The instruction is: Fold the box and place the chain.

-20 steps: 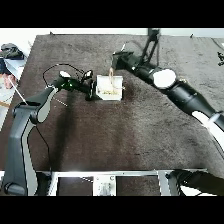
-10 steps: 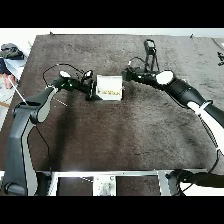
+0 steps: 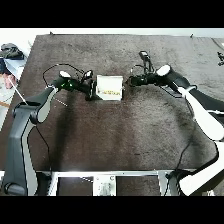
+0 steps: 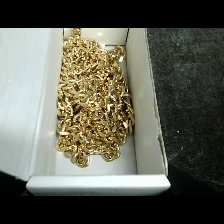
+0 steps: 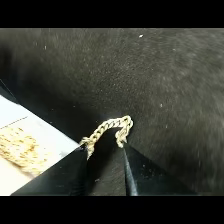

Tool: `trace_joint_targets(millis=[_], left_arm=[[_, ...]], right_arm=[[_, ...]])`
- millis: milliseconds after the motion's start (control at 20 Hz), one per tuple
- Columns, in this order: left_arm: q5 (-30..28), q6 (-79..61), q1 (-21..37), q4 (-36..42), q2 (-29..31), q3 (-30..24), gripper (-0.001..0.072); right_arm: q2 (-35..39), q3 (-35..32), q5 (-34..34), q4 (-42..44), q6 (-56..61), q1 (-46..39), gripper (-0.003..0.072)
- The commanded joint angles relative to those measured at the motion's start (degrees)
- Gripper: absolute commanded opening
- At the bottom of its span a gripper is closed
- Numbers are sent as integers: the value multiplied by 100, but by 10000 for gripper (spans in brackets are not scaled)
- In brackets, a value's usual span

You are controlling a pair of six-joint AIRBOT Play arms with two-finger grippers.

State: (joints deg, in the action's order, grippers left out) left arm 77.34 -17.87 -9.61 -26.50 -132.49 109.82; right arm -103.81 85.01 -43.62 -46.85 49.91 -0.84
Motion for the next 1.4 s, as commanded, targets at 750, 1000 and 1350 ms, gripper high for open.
trace_joint_targets(millis=[750, 1000, 1350], left_arm=[[0, 0, 2, -2, 0, 2, 279], [0, 0, 2, -2, 0, 2, 278], [0, 0, 2, -2, 0, 2, 278]], right_arm=[[-1093, 1353, -531, -2153, -684, 566, 288], [-1032, 1355, -796, -2310, -682, 562, 54], [66, 1355, -2079, -2308, -619, 553, -14]])
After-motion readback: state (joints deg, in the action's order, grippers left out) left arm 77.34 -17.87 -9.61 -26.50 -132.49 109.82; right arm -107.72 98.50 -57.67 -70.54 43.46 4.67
